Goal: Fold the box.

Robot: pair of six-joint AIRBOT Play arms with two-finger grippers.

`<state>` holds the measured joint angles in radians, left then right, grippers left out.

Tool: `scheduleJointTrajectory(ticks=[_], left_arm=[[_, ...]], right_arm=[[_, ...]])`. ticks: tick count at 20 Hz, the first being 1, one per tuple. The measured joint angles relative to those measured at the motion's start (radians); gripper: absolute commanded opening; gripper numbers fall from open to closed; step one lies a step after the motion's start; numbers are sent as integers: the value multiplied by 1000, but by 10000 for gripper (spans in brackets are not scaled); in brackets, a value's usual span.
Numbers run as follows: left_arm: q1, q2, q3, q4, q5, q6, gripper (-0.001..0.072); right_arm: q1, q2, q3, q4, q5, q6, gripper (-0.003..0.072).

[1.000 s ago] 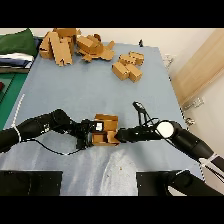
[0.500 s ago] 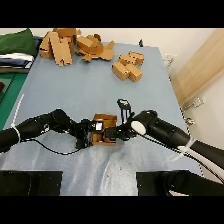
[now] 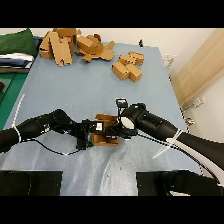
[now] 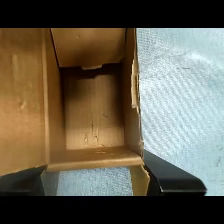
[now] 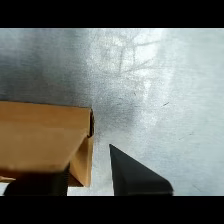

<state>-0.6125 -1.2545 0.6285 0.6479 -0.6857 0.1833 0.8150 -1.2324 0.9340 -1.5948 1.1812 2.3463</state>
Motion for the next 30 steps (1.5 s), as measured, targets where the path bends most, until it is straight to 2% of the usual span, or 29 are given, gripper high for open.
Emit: scheduleJointTrajectory(ticks=[12,17,23,25,27,28,30], left_arm=[[0,0,0,3,2,0,266],[0,0,0,3,3,0,266],[0,0,0,3,2,0,266],[0,0,0,3,2,0,266],[0,0,0,4,2,0,266],[0,0,0,6,2,0,266],[0,0,0,6,3,-1,266]], right_arm=[[38,-59,7,8,9,76,380],[40,-70,7,10,-65,137,380],[40,-121,7,19,-97,167,379],[40,-134,7,21,-96,170,260],[40,-142,7,17,-85,171,77],[40,-143,7,13,-80,171,16],[40,-146,7,9,-78,171,2]])
